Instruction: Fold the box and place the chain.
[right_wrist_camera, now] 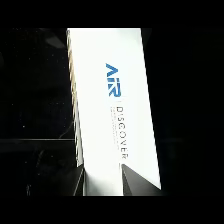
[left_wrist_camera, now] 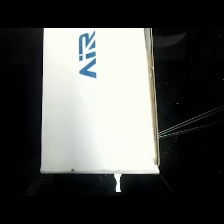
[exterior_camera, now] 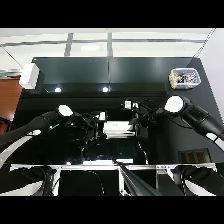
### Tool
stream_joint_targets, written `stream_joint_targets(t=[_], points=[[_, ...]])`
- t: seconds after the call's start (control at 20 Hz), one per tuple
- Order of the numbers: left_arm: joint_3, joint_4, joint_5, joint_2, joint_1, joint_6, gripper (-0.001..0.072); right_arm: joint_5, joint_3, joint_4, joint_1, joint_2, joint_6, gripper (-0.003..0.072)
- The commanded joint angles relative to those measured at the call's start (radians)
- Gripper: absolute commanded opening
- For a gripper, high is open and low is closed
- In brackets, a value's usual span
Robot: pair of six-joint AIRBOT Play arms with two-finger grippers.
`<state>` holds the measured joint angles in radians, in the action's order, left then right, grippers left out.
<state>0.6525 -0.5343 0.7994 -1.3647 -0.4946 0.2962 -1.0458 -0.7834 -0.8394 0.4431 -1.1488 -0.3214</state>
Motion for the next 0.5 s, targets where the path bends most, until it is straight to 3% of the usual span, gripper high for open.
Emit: stream_joint_targets(t=[0.0, 0.2, 0.35, 0.4, 0.45], points=[[0.000, 0.000, -0.001, 0.000, -0.001, 0.000, 0.0442, 0.003, 0.021, -0.003, 0.001, -0.001, 0.000, 0.0376], [0.000, 0.000, -0.001, 0.000, -0.001, 0.000, 0.0442, -0.013, 0.015, -0.009, -0.001, 0.007, -0.053, 0.0375], [0.000, 0.000, -0.001, 0.000, -0.001, -0.001, 0.0442, -0.134, -0.050, -0.037, -0.027, 0.050, -0.295, 0.0373], [0.000, 0.000, -0.001, 0.000, -0.001, -0.001, 0.0442, -0.190, -0.053, -0.036, -0.053, 0.063, -0.402, 0.0234], [0.000, 0.000, -0.001, 0.000, -0.001, -0.001, 0.0442, -0.266, -0.043, -0.029, -0.084, 0.066, -0.484, 0.0012]])
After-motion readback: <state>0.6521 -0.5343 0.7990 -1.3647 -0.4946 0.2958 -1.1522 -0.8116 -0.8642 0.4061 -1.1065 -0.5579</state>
